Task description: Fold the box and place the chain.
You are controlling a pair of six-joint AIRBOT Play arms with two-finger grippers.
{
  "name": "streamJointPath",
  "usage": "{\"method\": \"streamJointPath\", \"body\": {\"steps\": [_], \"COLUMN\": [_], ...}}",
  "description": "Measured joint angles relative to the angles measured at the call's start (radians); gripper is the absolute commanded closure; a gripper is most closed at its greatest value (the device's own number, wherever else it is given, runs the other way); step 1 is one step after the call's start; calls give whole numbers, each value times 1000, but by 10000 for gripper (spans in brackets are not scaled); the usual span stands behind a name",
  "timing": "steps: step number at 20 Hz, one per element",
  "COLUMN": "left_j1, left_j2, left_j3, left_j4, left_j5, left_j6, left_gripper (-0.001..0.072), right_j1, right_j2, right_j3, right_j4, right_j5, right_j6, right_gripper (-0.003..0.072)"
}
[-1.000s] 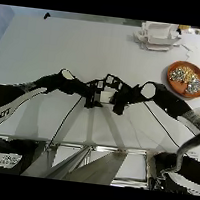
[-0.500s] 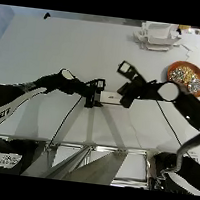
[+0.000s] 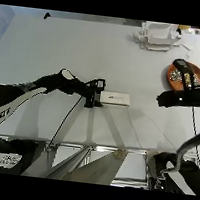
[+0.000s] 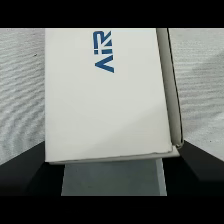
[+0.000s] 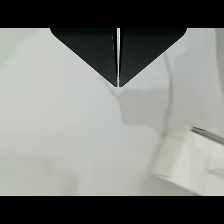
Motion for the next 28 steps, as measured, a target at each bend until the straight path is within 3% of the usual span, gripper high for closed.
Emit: {"method": "streamJointPath", "body": {"steps": [8,24,28], "left_j1": [0,0,23], "left_j2": [0,0,43], "left_j3": [0,0,0], "left_j4": [0,-1,1], "left_j5": [0,-7,-8], "left_j6": [0,0,-30], "left_gripper": [697,701,705], "right_j1": [-82,-88,-88], "right_j2": [8,8,8], "right_j3": [-29,-31,-31], "right_j4": [-161,-186,-186], "right_j5": [65,76,76], "right_j6": [113,127,127], "right_gripper": [667,667,667]}}
